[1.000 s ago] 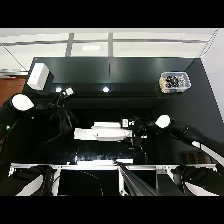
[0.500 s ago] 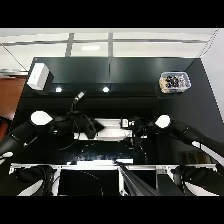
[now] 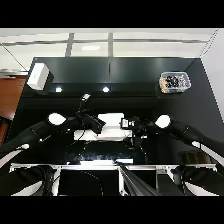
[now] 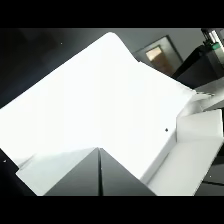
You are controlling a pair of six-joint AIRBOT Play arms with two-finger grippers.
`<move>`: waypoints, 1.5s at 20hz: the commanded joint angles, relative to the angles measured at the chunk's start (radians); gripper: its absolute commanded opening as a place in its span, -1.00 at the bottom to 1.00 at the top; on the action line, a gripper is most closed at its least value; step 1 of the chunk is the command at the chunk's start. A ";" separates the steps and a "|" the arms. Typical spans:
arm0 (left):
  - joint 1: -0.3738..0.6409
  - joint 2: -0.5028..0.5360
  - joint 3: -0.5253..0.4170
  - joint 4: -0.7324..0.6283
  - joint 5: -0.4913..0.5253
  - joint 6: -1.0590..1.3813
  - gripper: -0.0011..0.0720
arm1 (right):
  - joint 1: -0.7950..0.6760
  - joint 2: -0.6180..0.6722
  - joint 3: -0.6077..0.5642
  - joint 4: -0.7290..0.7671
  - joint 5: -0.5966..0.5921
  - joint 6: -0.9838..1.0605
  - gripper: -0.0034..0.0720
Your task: Fold the box and place the chain.
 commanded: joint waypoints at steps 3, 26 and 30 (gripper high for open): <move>0.134 0.088 0.073 0.122 -0.119 0.003 -0.89 | 0.000 0.000 0.000 0.001 -0.001 0.001 0.35; 0.032 0.105 -0.043 0.439 -0.200 0.568 -0.12 | 0.000 0.000 0.000 0.002 -0.001 0.001 0.35; 0.032 0.105 -0.043 0.426 -0.175 0.568 -0.35 | 0.000 0.000 0.000 0.001 -0.001 0.001 0.35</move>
